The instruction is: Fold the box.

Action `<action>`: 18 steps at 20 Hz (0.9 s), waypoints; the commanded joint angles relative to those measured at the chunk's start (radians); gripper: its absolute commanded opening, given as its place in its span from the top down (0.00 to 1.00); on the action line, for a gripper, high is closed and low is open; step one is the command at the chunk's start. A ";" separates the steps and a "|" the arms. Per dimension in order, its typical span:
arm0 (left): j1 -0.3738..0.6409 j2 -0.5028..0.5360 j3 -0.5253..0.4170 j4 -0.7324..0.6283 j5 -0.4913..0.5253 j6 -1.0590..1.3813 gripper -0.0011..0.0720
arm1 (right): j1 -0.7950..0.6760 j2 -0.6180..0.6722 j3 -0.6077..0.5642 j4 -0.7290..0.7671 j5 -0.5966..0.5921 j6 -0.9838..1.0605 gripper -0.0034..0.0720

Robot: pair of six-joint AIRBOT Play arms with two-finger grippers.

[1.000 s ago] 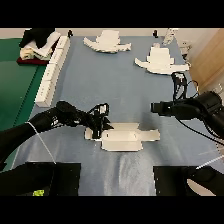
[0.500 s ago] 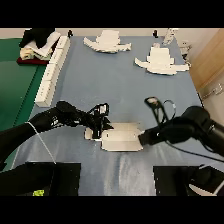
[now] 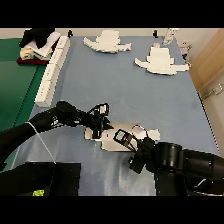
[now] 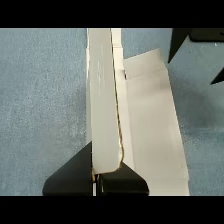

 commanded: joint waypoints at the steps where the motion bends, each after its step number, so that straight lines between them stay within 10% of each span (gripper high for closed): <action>1: -0.001 -0.001 0.000 0.000 0.000 0.000 0.97 | 0.024 -0.102 -0.004 -0.195 0.049 0.036 0.21; 10: -0.001 -0.001 0.000 -0.003 0.000 0.000 0.97 | 0.024 -0.081 0.019 -0.308 -0.041 0.536 0.21; 12: -0.001 -0.001 0.000 -0.003 0.000 0.000 0.97 | 0.024 -0.079 0.026 -0.311 -0.043 0.544 0.21; 14: -0.001 -0.001 0.000 -0.003 0.000 0.000 0.97 | 0.024 -0.076 0.027 -0.320 -0.057 0.534 0.00; 18: -0.001 -0.001 0.000 -0.003 0.000 0.000 0.97 | 0.011 -0.045 0.024 -0.332 -0.065 0.368 0.00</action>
